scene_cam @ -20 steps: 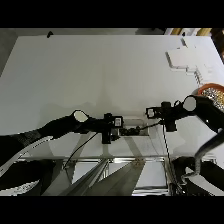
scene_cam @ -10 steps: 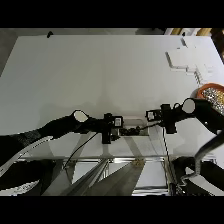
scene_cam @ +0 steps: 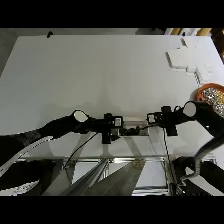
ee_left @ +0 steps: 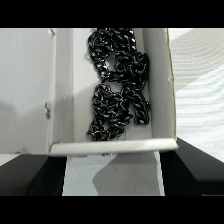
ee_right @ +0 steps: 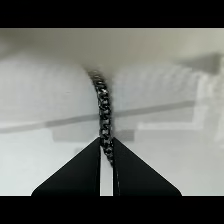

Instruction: Fold the box and place the chain.

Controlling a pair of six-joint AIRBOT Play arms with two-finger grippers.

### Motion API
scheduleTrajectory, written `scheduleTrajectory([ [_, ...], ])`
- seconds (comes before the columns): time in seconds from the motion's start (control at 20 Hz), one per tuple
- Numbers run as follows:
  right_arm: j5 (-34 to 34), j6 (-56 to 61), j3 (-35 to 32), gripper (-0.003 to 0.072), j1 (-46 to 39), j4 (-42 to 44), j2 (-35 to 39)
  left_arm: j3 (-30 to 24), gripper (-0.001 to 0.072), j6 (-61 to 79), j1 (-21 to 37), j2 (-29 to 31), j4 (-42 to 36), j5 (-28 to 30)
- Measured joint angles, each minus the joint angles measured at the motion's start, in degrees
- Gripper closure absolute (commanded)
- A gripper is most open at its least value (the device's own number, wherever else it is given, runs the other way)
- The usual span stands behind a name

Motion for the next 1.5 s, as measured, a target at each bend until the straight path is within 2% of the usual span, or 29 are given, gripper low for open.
scheduleTrajectory([
  [0.2, 2.8, 0.2, 0.0, 0.0669, 0.0, 3.8, 9.3, 0.0, 0.0363, 0.0, 0.0, 0.0, 0.0, 0.0],
  [0.35, 5.4, 0.3, 0.0, 0.0669, 0.0, 13.6, 14.6, 0.0, 0.0363, 0.0, 0.0, 0.0, 0.0, 0.0],
  [0.55, 8.3, 0.3, -0.1, 0.0669, 2.5, 25.9, 17.2, 0.0, 0.0363, 0.0, 0.0, 0.0, 0.0, 0.0],
  [0.7, 8.3, 0.3, -0.3, 0.0669, 7.6, 29.8, 17.7, 0.0, 0.0363, 0.0, 0.0, 0.0, 0.0, 0.0],
  [0.8, 5.9, 0.4, -0.6, 0.0669, 11.7, 31.2, 17.9, 0.0, 0.0363, 0.0, 0.0, 0.0, 0.0, 0.0],
  [0.95, 0.3, 2.0, -0.8, 0.0668, 17.0, 32.4, 17.7, 0.0, 0.0363, 0.0, 0.0, 0.0, 0.0, 0.0],
  [1.0, -1.2, 2.4, -0.8, 0.0618, 18.1, 32.5, 17.4, 0.0, 0.0363, 0.0, 0.0, 0.0, 0.0, 0.0],
  [1.05, -2.6, 2.8, -0.8, 0.0524, 19.1, 32.6, 16.9, 0.0, 0.0363, 0.0, 0.0, 0.0, 0.0, 0.0],
  [1.15, -4.1, 2.8, -0.1, 0.0494, 19.8, 31.1, 16.3, 0.0, 0.0363, 0.0, 0.0, 0.0, 0.0, 0.0],
  [1.3, -1.6, 2.8, 4.6, 0.0487, 17.9, 25.3, 16.0, 0.0, 0.0363, 0.0, 0.0, 0.0, 0.0, 0.0],
  [1.5, 3.6, 3.0, 10.8, 0.0488, 10.3, 16.3, 15.5, 0.0, 0.0363, 0.0, 0.0, 0.0, 0.0, 0.0],
])
